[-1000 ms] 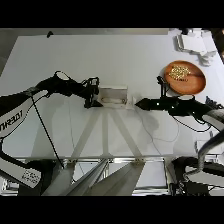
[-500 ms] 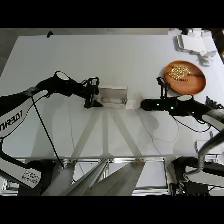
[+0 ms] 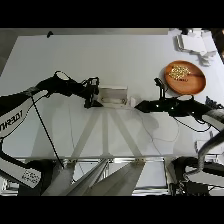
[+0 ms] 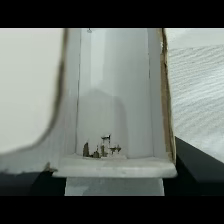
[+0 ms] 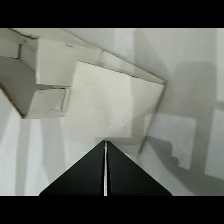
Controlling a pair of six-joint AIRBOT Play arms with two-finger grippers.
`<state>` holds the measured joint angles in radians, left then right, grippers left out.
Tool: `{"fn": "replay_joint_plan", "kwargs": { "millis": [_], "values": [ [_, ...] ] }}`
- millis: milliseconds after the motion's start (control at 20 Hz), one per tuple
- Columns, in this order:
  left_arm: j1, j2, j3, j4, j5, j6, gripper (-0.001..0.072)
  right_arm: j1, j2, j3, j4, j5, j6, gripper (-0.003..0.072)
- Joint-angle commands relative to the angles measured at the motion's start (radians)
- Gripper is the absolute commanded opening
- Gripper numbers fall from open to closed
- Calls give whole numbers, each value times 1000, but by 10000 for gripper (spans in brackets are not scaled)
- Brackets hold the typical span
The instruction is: Fold the box and place the chain.
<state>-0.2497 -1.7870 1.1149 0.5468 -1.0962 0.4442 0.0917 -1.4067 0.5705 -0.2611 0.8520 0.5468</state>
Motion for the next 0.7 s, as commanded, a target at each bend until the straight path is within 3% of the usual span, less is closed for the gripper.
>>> {"fn": "replay_joint_plan", "kwargs": {
  "millis": [0, 150, 400, 500, 650],
  "values": [
    [0, 1, 0, 0, 0, 0, 213, -1, 2, 0, 58, 15, -33, 9],
    [0, 1, 0, 0, 0, 0, 213, -34, 60, 0, -19, -49, -32, 8],
    [0, 1, 0, 0, 0, 0, 213, -129, 178, 0, -307, -86, 97, 7],
    [0, 1, 0, 0, 0, 0, 213, -128, 154, -1, -325, -81, 130, 7],
    [0, 1, 0, 0, 0, 0, 213, -86, 72, 0, -235, -81, 125, 4]
  ]
}}
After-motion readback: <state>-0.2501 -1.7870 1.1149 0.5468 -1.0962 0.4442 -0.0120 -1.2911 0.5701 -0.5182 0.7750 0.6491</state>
